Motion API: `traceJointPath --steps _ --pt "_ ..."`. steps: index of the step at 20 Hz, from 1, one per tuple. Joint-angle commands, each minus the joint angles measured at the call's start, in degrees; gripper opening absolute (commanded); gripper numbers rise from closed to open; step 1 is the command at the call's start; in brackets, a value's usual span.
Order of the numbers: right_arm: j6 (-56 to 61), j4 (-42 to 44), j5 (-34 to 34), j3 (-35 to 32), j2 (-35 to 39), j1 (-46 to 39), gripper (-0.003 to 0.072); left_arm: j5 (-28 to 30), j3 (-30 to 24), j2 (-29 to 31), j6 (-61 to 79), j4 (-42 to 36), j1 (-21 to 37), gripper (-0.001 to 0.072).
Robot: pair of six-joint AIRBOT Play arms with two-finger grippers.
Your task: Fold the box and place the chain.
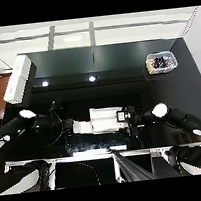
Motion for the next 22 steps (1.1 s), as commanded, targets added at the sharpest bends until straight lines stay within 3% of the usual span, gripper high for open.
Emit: traceJointPath --steps 1,2,5,8,12,14,19,22 --pt "0.0 0.0 0.0 0.0 -0.02 0.07 0.0442 -1.05 2.08 0.11 -0.02 0.31 -0.44 0.011" --pt "0.0 0.0 0.0 0.0 -0.02 0.07 0.0442 -1.03 2.71 0.09 -0.02 0.31 -0.44 0.0142" --pt "0.0 0.0 -0.02 0.0 -0.02 0.07 0.0442 -3.43 4.74 0.09 0.0 0.22 -0.68 0.0651" --pt "0.0 0.0 0.0 0.0 -0.02 0.07 0.0442 -7.34 8.0 0.46 -2.38 2.23 -0.74 0.0656" --pt "0.02 0.02 -0.02 0.0 -0.02 0.07 0.0442 -4.44 10.54 4.42 -9.77 9.31 -5.57 0.0656" --pt "0.02 0.0 -0.02 0.0 -0.02 0.07 0.0442 -0.22 10.54 6.93 -14.51 10.01 -10.05 0.0656" --pt "0.0 0.0 -0.02 0.0 -0.02 0.07 0.0442 16.92 10.56 9.38 -29.4 16.87 -23.15 0.0656" --pt "0.0 0.0 -0.02 0.0 -0.02 0.07 0.0442 21.29 10.58 9.38 -39.45 20.31 -27.3 0.0655"
